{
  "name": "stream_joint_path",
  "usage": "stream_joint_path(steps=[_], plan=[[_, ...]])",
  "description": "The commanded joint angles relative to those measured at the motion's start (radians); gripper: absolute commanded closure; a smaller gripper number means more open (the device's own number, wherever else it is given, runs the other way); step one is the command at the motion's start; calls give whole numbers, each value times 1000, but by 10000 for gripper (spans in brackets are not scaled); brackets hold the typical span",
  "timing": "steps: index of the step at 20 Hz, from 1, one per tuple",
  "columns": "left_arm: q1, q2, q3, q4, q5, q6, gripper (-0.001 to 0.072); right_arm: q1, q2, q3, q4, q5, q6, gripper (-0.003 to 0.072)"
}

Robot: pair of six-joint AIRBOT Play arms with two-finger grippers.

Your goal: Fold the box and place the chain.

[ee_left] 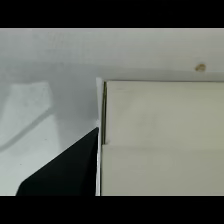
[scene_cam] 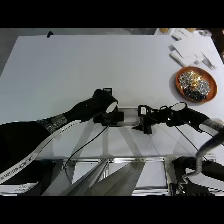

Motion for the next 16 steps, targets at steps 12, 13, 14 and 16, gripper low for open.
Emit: stream_joint_path(steps=[12, 13, 14, 16], plan=[[6, 21, 1, 2, -31, 132, 473, 0, 1, 0, -1, 0, 0, 389], [16, 41, 0, 2, -43, 166, 429, 0, 1, 0, -1, 0, 0, 389], [24, 65, 0, 2, -50, 193, 429, 0, 1, 0, -1, 0, 0, 389], [48, 126, 0, -1, -54, 225, 429, 0, 1, 0, -1, 0, 0, 389]])
